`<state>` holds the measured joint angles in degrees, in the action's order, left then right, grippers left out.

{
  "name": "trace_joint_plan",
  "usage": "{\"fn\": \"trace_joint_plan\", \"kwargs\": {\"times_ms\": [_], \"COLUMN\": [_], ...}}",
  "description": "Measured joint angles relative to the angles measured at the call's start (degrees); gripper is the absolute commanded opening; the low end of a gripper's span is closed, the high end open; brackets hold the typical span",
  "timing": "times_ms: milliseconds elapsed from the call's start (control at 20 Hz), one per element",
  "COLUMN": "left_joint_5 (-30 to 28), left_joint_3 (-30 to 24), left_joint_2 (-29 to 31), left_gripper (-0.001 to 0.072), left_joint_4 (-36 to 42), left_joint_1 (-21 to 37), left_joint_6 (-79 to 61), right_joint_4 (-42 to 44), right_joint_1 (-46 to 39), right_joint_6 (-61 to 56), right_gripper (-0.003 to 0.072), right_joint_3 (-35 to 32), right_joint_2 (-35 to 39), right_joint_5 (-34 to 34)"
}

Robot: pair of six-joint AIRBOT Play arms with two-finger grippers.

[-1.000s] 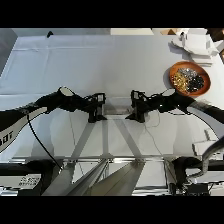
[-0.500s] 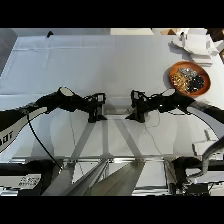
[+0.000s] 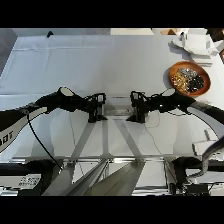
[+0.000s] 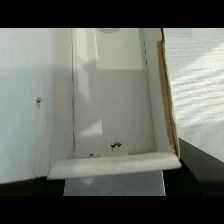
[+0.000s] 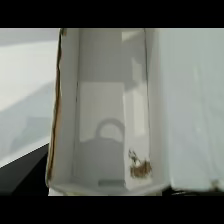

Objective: Fold the box and place the chain.

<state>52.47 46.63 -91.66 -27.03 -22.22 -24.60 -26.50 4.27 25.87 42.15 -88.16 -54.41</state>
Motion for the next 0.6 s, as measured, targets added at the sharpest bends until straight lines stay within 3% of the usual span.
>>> {"fn": "trace_joint_plan", "kwargs": {"times_ms": [400,600], "left_joint_5": [0.0,0.0], "left_joint_3": [0.0,0.0], "left_joint_2": [0.0,0.0], "left_gripper": [0.0227,0.0227], "left_joint_4": [0.0,0.0], "left_joint_1": [0.0,0.0], "left_joint_6": [0.0,0.0], "right_joint_4": [-13.0,-21.2], "right_joint_1": [0.0,0.0], "right_joint_6": [-10.1,-17.5], "right_gripper": [0.0672,0.0617], "right_joint_3": [0.0,0.0], "right_joint_2": [9.0,15.7], "right_joint_5": [1.5,1.4]}}
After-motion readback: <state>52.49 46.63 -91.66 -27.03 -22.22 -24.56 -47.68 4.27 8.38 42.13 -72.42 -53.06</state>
